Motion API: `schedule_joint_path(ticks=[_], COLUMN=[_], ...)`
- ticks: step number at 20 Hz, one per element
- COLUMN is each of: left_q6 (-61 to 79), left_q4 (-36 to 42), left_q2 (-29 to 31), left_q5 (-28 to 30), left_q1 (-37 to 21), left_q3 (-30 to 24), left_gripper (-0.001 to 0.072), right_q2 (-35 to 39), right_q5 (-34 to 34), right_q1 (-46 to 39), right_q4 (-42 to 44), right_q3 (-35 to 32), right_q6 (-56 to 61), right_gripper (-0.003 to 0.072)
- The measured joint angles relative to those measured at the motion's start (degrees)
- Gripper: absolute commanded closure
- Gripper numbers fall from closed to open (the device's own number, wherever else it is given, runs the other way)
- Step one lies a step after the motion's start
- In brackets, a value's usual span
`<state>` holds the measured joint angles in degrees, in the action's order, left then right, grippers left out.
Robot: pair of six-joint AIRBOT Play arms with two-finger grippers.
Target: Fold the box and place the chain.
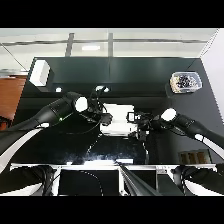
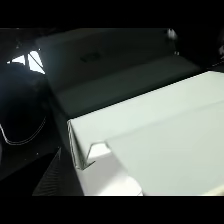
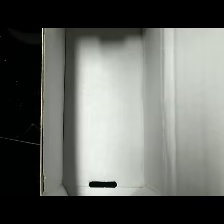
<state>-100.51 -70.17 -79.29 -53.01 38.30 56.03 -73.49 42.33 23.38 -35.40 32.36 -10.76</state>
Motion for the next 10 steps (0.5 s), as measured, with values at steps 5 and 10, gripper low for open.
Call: schedule_joint_path(ticks=[5, 10], left_q6=[-1.5, -8.1], left_q4=[-1.6, -6.2], left_q2=[-0.1, -0.5], left_q5=[0.0, -0.6], left_q1=[1.0, 3.7], left_q3=[0.0, 0.2], left_gripper=[0.0143, 0.0145], right_q2=[0.0, 0.0], right_q5=[0.0, 0.0], right_q1=[0.0, 0.0], right_q4=[0.0, 0.0], right_q3=[0.0, 0.0], right_q6=[0.0, 0.0], right_gripper=[0.0451, 0.0451])
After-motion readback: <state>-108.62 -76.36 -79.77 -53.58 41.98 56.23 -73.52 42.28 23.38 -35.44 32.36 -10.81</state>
